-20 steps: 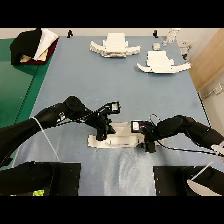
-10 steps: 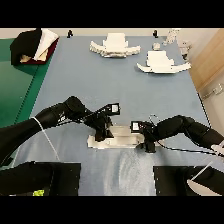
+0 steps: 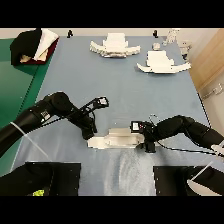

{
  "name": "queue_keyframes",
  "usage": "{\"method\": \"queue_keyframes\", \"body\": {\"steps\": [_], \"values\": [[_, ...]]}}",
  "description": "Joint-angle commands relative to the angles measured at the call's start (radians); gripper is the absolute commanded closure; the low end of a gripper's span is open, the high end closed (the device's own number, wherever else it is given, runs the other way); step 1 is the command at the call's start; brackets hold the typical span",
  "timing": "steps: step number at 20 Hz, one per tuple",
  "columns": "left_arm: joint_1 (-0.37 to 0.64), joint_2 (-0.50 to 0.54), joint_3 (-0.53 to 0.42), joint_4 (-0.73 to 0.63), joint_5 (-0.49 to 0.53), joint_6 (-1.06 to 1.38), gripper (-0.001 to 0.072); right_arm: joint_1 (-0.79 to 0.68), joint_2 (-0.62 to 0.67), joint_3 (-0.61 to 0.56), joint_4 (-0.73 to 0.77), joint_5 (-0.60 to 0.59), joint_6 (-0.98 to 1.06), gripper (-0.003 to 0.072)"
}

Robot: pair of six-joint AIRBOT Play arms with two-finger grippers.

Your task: Fold the box.

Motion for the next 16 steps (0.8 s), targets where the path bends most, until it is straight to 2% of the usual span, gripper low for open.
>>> {"method": "queue_keyframes", "body": {"steps": [1, 3, 4, 6, 8, 12, 14, 16], "values": [[0.008, 0.053, -0.003, 0.001, -0.174, -0.317, 0.0697, -0.001, 0.000, 0.000, 0.000, 0.002, 0.000, 0.0183], [-0.058, 0.045, -0.034, -0.167, -0.140, -0.397, 0.0698, -0.001, 0.000, 0.000, 0.000, 0.003, 0.000, 0.0183], [-0.105, 0.036, -0.048, -0.251, -0.087, -0.417, 0.0698, -0.001, 0.000, 0.000, 0.000, 0.003, 0.000, 0.0184], [-0.202, 0.012, -0.053, -0.376, 0.086, -0.420, 0.0698, -0.001, 0.000, 0.000, 0.000, 0.003, 0.000, 0.0183], [-0.235, -0.013, -0.047, -0.450, 0.261, -0.446, 0.0697, -0.001, 0.000, 0.000, 0.000, 0.003, 0.000, 0.0183], [-0.230, -0.064, -0.041, -0.454, 0.537, -0.525, 0.0698, -0.001, 0.000, 0.000, 0.000, 0.003, 0.000, 0.0183], [-0.230, -0.094, -0.041, -0.432, 0.607, -0.561, 0.0698, -0.001, 0.000, 0.000, 0.000, 0.003, 0.000, 0.0183], [-0.230, -0.135, -0.041, -0.391, 0.621, -0.611, 0.0698, -0.001, 0.000, 0.001, 0.000, 0.003, 0.000, 0.0183]]}}
